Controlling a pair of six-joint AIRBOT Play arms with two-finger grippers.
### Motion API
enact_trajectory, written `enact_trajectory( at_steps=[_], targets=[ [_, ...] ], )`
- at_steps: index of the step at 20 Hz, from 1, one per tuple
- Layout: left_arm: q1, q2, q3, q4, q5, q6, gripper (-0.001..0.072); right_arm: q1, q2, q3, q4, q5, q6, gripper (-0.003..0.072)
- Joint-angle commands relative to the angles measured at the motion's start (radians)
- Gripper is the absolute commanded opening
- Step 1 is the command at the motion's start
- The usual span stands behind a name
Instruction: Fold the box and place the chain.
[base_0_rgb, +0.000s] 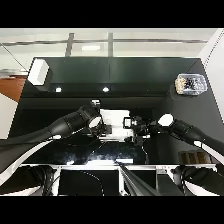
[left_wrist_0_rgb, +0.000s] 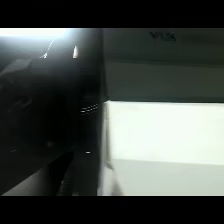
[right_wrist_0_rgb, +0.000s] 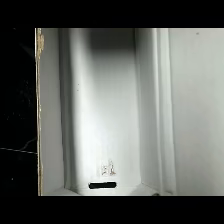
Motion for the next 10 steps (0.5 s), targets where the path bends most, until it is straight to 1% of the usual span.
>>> enact_trajectory(
  at_steps=[1,5,6,7,8,9,10],
  targets=[
    [0.0,0.001,0.016,0.013,-0.032,-0.015,0.0376,0.001,-0.001,0.0,0.0,-0.001,0.001,0.0461],
    [0.0,0.001,0.024,0.016,-0.012,-0.016,0.0375,0.001,-0.001,0.0,0.0,-0.001,0.001,0.046],
    [0.0,0.001,0.024,0.016,-0.012,-0.016,0.0365,0.001,-0.001,0.0,0.0,-0.001,0.001,0.046],
    [0.0,0.001,0.024,0.016,-0.011,-0.015,0.0333,0.001,-0.001,0.0,0.0,-0.001,0.001,0.0461],
    [-0.001,0.001,0.024,0.015,-0.012,-0.015,0.0262,0.001,-0.001,0.0,0.0,-0.001,0.001,0.0461],
    [-0.001,0.001,0.024,0.015,-0.013,-0.012,0.0145,0.001,-0.001,0.0,0.0,-0.001,0.001,0.046],
    [0.0,0.001,0.024,0.014,-0.011,-0.011,0.0077,0.001,-0.001,0.0,0.0,-0.001,0.001,0.046]
  ],
)
